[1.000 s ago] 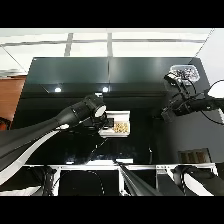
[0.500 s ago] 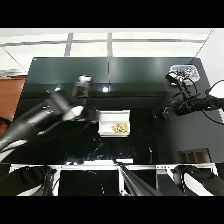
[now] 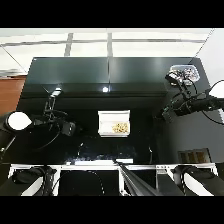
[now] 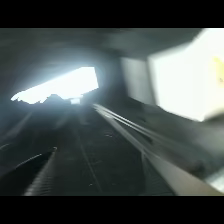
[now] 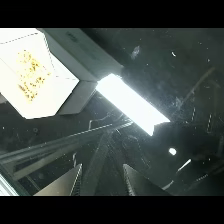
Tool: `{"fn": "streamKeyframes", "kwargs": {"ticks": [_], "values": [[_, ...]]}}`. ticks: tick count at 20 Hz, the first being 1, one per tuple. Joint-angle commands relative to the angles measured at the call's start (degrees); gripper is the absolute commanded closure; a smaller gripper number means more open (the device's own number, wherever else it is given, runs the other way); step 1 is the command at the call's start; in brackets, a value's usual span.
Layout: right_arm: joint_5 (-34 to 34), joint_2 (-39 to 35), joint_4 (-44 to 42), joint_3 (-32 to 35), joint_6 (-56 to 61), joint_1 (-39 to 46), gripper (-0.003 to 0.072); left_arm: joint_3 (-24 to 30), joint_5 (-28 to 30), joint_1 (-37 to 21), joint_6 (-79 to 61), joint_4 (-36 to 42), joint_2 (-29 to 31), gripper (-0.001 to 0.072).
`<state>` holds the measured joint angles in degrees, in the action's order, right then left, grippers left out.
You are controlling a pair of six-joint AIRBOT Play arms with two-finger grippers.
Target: Fold the box and place the chain.
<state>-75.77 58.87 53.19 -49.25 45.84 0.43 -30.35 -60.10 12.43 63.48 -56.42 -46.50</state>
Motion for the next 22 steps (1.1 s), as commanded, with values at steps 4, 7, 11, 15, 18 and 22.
{"fn": "streamKeyframes", "kwargs": {"ticks": [4, 7, 11, 15, 18, 22], "values": [[-0.04, -0.04, 0.00, -0.07, 0.00, 0.00, 0.0363, 4.42, 10.47, -0.22, -62.66, 19.15, -4.81, -0.0010], [-0.11, -0.04, 0.00, -0.07, 0.02, 0.00, 0.0364, 4.31, 17.62, 4.59, -71.34, 17.14, -6.80, -0.0009], [-0.09, -0.04, -0.04, -0.07, 0.00, -0.02, 0.0364, 2.73, 15.72, 6.36, -73.57, 21.77, -15.15, -0.0010], [-0.09, -0.04, -0.04, -0.07, 0.00, -0.02, 0.0364, 2.69, 13.29, 7.13, -80.81, 30.32, -20.22, -0.0010], [-0.11, -0.04, -0.02, -0.07, 0.00, -0.09, 0.0364, 2.29, 13.20, 8.59, -83.10, 29.66, -23.47, -0.0009], [-0.04, -0.04, -0.04, -0.07, -0.02, -0.76, 0.0364, 1.49, 13.55, 8.83, -82.51, 29.68, -24.24, -0.0009]]}}
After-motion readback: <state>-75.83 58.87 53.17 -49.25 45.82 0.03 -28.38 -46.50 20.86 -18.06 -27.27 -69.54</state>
